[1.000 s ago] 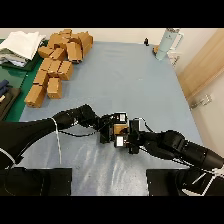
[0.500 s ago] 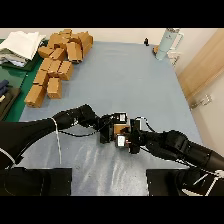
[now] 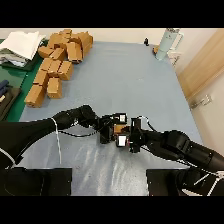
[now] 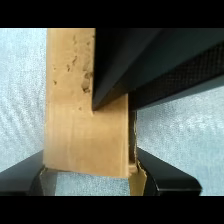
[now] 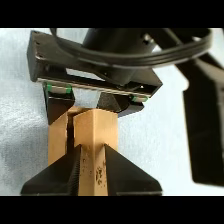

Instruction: Fold the box.

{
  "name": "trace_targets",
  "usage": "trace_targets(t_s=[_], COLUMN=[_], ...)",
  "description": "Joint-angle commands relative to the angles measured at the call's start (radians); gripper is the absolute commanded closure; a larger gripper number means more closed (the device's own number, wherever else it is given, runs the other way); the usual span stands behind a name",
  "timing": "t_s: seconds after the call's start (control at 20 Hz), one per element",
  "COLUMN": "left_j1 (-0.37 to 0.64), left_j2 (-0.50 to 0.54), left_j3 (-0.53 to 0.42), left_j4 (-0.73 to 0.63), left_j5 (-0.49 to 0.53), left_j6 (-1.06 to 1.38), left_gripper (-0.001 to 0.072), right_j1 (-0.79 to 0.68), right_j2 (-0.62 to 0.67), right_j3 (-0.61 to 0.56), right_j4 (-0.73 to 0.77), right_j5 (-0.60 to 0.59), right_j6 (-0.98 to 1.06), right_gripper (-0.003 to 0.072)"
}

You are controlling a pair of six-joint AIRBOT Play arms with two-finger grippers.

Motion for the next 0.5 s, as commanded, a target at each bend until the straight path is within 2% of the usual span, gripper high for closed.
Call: trace_targets(t_s=[0.0, 0.1, 0.15, 0.45], left_j1=[0.0, 0.0, 0.0, 0.0], left_j2=[0.0, 0.0, 0.0, 0.0], left_j3=[0.0, 0.0, 0.0, 0.0], left_j4=[0.0, 0.0, 0.0, 0.0], left_j5=[0.003, 0.003, 0.003, 0.003], left_j6=[-0.001, -0.001, -0.001, -0.001], left_gripper=[0.0199, 0.0199, 0.0199, 0.0199], right_j1=[0.001, 0.001, 0.001, 0.001], right_j2=[0.001, 0.001, 0.001, 0.001], right_j3=[0.0, 0.0, 0.0, 0.0], right_j4=[-0.006, -0.005, -0.001, 0.025], right_j5=[0.005, 0.005, 0.004, -0.005], right_j6=[0.001, 0.001, 0.001, 0.0], right_gripper=[0.0474, 0.0479, 0.0534, 0.0536])
